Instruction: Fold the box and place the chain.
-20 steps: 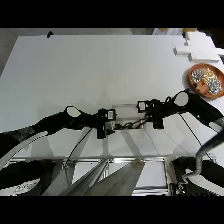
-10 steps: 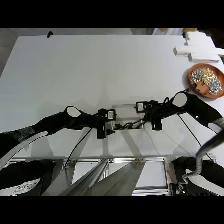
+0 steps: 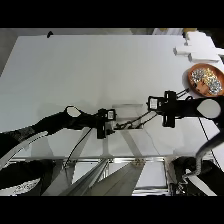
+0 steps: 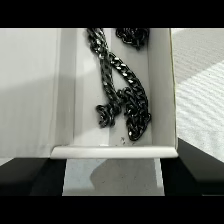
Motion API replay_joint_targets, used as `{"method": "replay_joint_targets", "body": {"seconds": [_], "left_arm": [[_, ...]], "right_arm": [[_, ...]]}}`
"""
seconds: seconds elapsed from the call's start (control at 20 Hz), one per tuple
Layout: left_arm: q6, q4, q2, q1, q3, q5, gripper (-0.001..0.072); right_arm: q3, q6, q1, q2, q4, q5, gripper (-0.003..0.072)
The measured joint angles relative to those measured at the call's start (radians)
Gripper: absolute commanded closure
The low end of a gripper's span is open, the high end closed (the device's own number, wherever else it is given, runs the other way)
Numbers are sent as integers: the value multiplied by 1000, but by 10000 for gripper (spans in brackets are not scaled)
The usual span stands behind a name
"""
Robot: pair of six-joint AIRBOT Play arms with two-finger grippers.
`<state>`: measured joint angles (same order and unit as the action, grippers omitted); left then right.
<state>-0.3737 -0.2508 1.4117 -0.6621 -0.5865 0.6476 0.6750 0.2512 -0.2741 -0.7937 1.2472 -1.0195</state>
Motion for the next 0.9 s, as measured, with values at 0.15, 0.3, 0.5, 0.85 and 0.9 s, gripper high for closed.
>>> {"method": "replay_joint_targets", "body": {"seconds": [0.15, 0.3, 0.5, 0.85, 0.9], "left_arm": [[0, 0, 0, 0, 0, 0, 542], [0, 0, 0, 0, 0, 0, 542], [0, 0, 0, 0, 0, 0, 542], [0, 0, 0, 0, 0, 0, 542], [0, 0, 0, 0, 0, 0, 542]], "right_arm": [[35, 8, 0, 68, -88, -47, 669], [61, 11, 0, 95, -219, -85, 669], [74, 14, -10, 106, -410, -99, 669], [77, 27, -180, 42, -521, 4, 669], [77, 45, -199, 22, -512, 16, 669]]}}
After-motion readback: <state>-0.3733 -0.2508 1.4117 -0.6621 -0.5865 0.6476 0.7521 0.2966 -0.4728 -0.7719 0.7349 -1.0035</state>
